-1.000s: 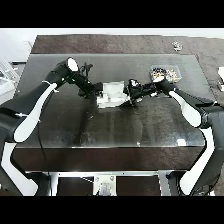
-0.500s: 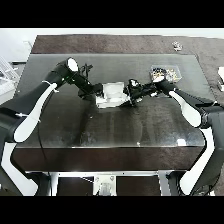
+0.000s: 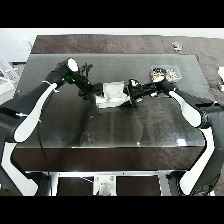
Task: Fold the box and place the chain.
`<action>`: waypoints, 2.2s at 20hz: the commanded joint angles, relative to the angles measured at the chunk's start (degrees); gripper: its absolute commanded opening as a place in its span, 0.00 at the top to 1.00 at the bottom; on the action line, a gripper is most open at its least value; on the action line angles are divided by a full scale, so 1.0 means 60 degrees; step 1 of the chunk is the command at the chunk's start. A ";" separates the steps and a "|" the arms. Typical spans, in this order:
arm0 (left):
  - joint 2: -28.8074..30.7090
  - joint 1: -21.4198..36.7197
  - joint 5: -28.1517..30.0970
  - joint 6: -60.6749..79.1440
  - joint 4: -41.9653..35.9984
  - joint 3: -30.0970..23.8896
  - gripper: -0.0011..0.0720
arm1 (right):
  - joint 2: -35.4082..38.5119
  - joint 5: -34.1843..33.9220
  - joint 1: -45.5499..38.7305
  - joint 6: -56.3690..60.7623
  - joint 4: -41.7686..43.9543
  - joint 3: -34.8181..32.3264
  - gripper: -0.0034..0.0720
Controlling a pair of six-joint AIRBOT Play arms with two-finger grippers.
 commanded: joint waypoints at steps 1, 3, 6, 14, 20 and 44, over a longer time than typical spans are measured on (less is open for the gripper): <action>-0.0022 -0.0018 0.0036 -0.0069 -0.0007 0.0000 0.18 | -0.0004 0.0000 -0.0004 0.0000 0.0004 0.0000 0.18; -0.0022 -0.0076 0.0047 -0.0142 0.0095 0.0000 0.18 | -0.0004 0.0000 -0.0004 0.0000 0.0004 0.0000 0.18; -0.0149 -0.0117 0.0040 -0.0229 0.0087 0.0000 0.18 | -0.0004 0.0000 -0.0004 0.0000 0.0004 0.0000 0.18; -0.0299 -0.0273 0.0372 -0.0601 0.0197 0.0007 0.18 | -0.0004 0.0000 -0.0004 0.0000 0.0004 0.0000 0.18; -0.0328 -0.0361 0.0561 -0.0849 0.0248 0.0011 0.18 | -0.0004 0.0000 -0.0004 0.0000 0.0004 0.0000 0.18; -0.0495 -0.0743 0.0430 -0.1045 0.1326 0.0437 0.18 | -0.0004 0.0000 -0.0004 -0.0004 0.0004 0.0000 0.18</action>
